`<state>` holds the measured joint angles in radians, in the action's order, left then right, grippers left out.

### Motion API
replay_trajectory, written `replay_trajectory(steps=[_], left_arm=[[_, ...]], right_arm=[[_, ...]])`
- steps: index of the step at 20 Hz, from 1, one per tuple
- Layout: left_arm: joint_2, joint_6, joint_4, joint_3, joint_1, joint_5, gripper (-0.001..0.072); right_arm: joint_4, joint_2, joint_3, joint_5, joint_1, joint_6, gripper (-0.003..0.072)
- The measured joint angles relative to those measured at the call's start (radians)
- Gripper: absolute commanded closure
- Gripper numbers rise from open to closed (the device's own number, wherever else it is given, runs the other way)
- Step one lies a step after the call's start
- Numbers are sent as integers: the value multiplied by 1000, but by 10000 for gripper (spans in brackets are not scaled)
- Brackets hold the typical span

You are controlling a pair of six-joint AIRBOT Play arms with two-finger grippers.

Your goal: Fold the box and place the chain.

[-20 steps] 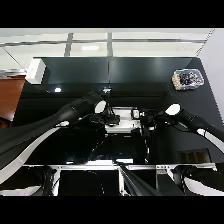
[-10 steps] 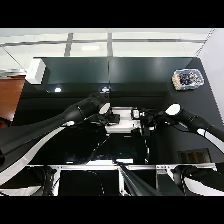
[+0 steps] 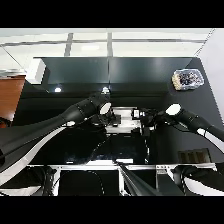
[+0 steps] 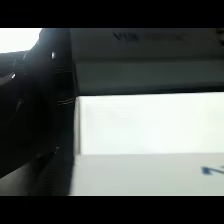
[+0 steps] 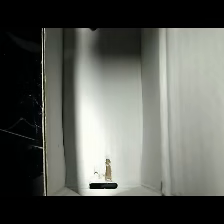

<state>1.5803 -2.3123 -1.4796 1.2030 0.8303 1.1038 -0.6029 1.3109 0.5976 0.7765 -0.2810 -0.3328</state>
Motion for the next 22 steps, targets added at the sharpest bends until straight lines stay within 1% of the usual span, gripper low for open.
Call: replay_trajectory(steps=[3,6,7,9,10,11,16,17,18,19,20,22], left_arm=[[0,-33,-29,0,0,8,160],[5,-48,-39,0,1,3,160],[7,-51,-41,0,1,0,189],[10,-55,-42,0,2,0,382],[11,-56,-43,0,2,0,513],[12,-58,-43,0,2,0,686],[13,-50,-45,0,2,0,686],[13,-50,-46,0,2,0,686],[13,-50,-46,0,3,-1,686],[13,-50,-47,0,3,-1,686],[13,-50,-48,0,3,-2,686],[13,-45,-48,0,3,-1,686]], right_arm=[[0,0,0,0,0,0,560],[0,0,0,0,0,0,560],[0,0,0,0,0,0,560],[0,0,0,0,0,0,560],[0,0,0,0,0,0,560],[0,0,0,0,0,0,561],[0,0,0,0,0,-1,558],[0,0,0,0,0,-1,486],[0,0,0,0,0,-1,243],[1,0,0,0,0,-1,93],[6,0,0,-2,0,1,79],[12,-7,0,-1,0,12,79]])
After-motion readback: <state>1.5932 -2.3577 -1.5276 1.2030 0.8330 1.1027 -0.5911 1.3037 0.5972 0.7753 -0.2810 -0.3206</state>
